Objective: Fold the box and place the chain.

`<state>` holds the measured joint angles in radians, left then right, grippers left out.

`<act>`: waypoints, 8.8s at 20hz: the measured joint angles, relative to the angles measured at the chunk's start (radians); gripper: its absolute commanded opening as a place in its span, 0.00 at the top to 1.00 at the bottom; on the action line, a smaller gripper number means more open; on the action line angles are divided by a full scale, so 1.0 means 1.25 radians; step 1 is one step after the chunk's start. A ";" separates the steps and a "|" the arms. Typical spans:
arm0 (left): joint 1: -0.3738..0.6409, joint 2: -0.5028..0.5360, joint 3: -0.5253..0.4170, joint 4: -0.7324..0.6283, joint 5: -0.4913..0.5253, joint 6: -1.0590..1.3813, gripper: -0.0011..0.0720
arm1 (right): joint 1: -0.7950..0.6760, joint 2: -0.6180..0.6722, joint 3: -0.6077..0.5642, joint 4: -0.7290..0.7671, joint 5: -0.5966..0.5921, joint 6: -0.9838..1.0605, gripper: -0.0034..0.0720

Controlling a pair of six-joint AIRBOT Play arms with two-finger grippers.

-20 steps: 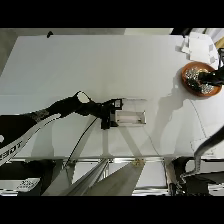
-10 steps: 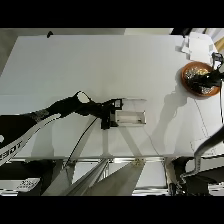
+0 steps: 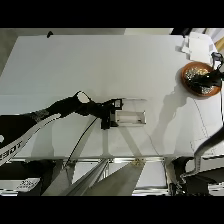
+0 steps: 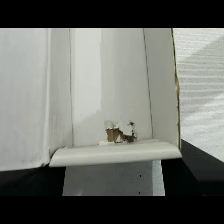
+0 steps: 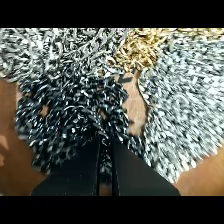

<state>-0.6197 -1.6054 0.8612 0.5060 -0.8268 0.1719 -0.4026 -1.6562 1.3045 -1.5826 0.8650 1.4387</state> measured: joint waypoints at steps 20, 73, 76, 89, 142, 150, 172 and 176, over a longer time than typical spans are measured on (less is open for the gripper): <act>0.000 0.000 0.000 0.000 0.000 0.000 0.97 | 0.000 0.642 0.000 0.412 0.441 -0.192 0.94; 0.000 0.000 0.000 0.000 0.000 0.000 0.97 | 0.657 0.492 -0.501 0.573 0.049 -0.251 0.94; 0.000 0.000 0.000 0.000 0.000 0.000 0.97 | 0.673 0.458 -0.505 0.566 0.009 -0.250 0.94; 0.000 0.000 0.000 0.000 0.000 0.000 0.97 | 0.685 0.434 -0.507 0.552 -0.038 -0.248 0.65; 0.000 0.000 0.000 0.000 0.000 0.000 0.97 | 0.481 0.338 -0.524 0.185 -0.053 -0.167 0.94; 0.000 0.000 0.000 0.000 0.000 0.000 0.97 | 0.481 0.524 -0.524 0.182 0.004 -0.167 0.94; 0.000 0.000 0.000 0.000 0.000 0.000 0.97 | 0.481 0.854 -0.569 0.386 0.198 -0.444 0.63; 0.000 0.000 0.000 0.000 0.000 0.000 0.97 | 0.481 0.790 -0.666 0.366 0.188 -0.753 0.13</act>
<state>-0.6197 -1.6054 0.8612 0.5060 -0.8272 0.1719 0.1989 -0.6689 0.4725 -1.1252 1.1004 0.4976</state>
